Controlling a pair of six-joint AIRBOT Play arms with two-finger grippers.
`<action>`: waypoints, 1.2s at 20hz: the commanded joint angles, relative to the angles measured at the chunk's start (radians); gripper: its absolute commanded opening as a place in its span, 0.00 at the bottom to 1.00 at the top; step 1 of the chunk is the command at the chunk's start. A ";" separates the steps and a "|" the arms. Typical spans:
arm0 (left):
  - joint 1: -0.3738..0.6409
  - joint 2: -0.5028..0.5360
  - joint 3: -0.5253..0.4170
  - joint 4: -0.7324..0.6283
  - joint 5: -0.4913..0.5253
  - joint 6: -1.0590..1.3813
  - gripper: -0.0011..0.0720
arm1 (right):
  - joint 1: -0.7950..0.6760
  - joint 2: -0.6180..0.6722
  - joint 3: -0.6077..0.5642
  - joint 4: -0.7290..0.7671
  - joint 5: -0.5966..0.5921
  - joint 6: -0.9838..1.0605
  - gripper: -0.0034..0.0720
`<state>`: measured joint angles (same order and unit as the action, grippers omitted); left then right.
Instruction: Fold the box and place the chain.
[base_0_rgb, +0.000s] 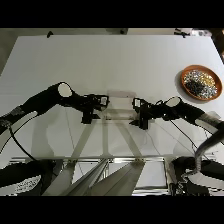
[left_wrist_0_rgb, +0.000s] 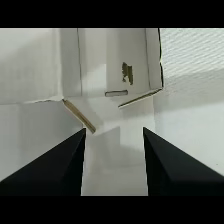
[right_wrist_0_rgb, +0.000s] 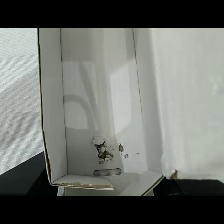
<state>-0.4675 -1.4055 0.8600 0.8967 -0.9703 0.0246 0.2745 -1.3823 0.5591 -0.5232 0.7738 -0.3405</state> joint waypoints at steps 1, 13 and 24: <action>0.001 -0.021 -0.004 -0.037 -0.021 0.018 0.55 | 0.000 0.000 0.000 0.000 0.000 0.000 0.58; -0.017 -0.041 -0.004 -0.109 0.012 0.099 0.38 | 0.001 0.000 0.000 0.000 0.000 0.000 0.58; -0.084 -0.076 -0.005 -0.148 0.130 0.106 0.27 | 0.000 0.000 0.000 0.000 0.000 0.000 0.58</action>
